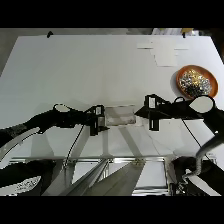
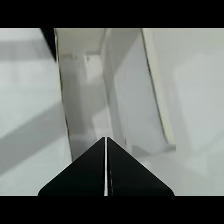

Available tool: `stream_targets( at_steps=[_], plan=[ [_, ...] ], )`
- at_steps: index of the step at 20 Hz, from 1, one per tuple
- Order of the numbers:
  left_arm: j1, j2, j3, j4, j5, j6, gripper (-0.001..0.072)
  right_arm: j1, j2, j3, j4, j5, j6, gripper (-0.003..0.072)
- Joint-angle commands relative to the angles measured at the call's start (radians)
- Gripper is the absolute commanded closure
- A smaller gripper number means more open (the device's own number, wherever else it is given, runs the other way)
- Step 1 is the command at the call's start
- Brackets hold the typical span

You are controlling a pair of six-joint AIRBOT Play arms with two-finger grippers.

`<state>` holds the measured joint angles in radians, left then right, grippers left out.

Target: Fold the box and place the chain.

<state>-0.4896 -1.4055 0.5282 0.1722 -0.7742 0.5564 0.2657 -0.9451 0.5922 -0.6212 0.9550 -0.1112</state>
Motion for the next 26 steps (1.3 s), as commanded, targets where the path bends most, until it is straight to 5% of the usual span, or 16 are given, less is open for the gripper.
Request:
stream_targets(
  at_steps=[1, 5, 16, 26],
  plan=[
    [0.000, 0.000, 0.001, 0.000, 0.000, 0.001, 0.0642, 0.001, -0.111, 0.000, 0.253, -0.147, -0.059, 0.0666],
    [0.000, 0.000, 0.001, 0.000, 0.000, 0.001, 0.0642, 0.001, -0.238, 0.000, 0.388, -0.346, -0.017, 0.0666],
    [0.000, 0.000, 0.001, 0.000, 0.000, 0.001, 0.0642, 0.001, -0.285, 0.000, 0.095, -0.270, 0.248, 0.0666],
    [0.000, 0.000, 0.001, 0.000, 0.000, 0.001, 0.0642, 0.000, 0.053, 0.002, -0.031, -0.128, 0.263, 0.0666]
  ],
)
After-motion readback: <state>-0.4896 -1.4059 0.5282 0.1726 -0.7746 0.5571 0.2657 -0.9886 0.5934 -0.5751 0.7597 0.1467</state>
